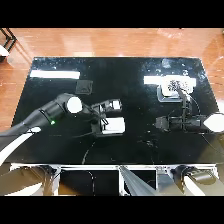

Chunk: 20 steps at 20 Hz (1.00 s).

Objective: Fold the box and place the chain.

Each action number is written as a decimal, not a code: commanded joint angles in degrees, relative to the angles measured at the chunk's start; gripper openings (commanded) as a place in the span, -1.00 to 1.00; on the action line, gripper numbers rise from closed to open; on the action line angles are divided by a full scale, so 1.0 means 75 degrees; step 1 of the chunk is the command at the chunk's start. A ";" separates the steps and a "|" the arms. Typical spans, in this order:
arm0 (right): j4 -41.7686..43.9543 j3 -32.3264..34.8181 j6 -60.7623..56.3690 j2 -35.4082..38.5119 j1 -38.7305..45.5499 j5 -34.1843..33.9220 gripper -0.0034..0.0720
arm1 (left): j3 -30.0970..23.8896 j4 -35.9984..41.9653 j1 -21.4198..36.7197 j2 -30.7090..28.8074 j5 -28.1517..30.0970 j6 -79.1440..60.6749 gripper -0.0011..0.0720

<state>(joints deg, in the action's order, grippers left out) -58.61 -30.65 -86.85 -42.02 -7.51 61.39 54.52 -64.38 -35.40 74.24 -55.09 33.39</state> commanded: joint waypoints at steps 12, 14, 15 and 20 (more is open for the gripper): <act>0.0009 -0.0003 -0.0006 0.0009 0.0000 -0.0006 -0.85 | 0.2314 -0.0414 0.6726 0.0784 0.0376 0.1985 -0.01; 0.0009 -0.0003 -0.0006 0.0009 0.0000 -0.0023 -0.85 | 0.2993 0.0216 0.7423 0.1524 0.0376 0.2159 -0.01; 0.0012 -0.0003 -0.0047 0.0009 0.0000 -0.0020 -0.85 | 0.3389 0.0393 0.7656 0.1941 0.0373 0.2337 -0.01; 0.0012 -0.0003 -0.0125 0.0009 0.0000 -0.0032 -0.85 | 0.6067 0.0254 0.8195 0.4220 -0.0300 0.3136 0.00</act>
<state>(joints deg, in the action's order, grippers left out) -58.54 -30.65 -87.46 -42.02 -7.51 61.23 89.78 -63.00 23.11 97.30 -54.39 52.77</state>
